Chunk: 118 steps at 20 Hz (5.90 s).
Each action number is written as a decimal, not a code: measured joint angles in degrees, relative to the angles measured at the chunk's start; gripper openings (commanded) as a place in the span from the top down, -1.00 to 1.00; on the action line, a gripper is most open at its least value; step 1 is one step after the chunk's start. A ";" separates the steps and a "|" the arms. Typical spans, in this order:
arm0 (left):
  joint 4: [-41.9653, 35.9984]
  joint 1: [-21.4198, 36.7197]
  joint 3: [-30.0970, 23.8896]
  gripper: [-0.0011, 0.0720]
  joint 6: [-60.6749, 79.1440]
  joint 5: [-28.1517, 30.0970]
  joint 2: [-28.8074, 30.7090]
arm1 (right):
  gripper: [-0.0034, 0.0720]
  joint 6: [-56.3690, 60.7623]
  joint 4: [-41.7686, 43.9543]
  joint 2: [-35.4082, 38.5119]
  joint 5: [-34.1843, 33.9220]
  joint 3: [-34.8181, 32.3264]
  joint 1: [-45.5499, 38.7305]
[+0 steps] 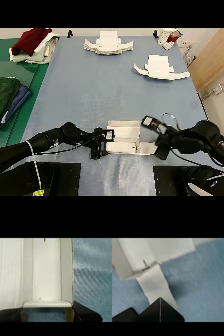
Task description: Fold the box.
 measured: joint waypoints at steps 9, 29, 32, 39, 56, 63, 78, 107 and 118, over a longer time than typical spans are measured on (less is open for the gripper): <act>0.00 0.00 0.00 -0.42 0.00 0.02 0.00 | 0.89 23.87 5.31 -8.50 -7.69 0.74 -29.46; 0.02 0.00 0.02 -0.42 0.00 0.00 0.00 | 0.89 3.52 46.18 -19.63 0.92 -7.78 -36.83; 0.00 0.00 0.00 -0.42 0.00 0.02 0.00 | 0.59 3.56 46.73 -16.37 0.79 -7.10 -35.80; 0.00 0.00 0.00 -0.42 0.00 0.00 0.00 | -0.10 4.24 47.28 -9.62 -3.08 -6.69 -34.95; 0.02 0.00 0.00 -0.42 0.00 0.02 0.00 | -0.32 22.77 32.39 -13.51 10.75 1.14 -7.72; 0.02 0.00 0.00 -0.42 0.00 0.02 0.00 | -0.32 45.53 13.97 -24.70 7.37 12.68 8.48; 0.00 0.00 0.00 -0.42 -0.11 -0.02 0.00 | 0.89 63.12 -0.57 -33.35 1.18 19.02 16.98; 0.02 0.00 0.00 -0.42 0.02 0.00 0.00 | 0.89 51.80 -5.16 -23.39 -10.29 23.71 -2.62; 0.02 0.00 0.00 -0.42 0.02 0.00 0.00 | 0.89 -1.36 56.13 -45.11 -8.20 24.11 -23.54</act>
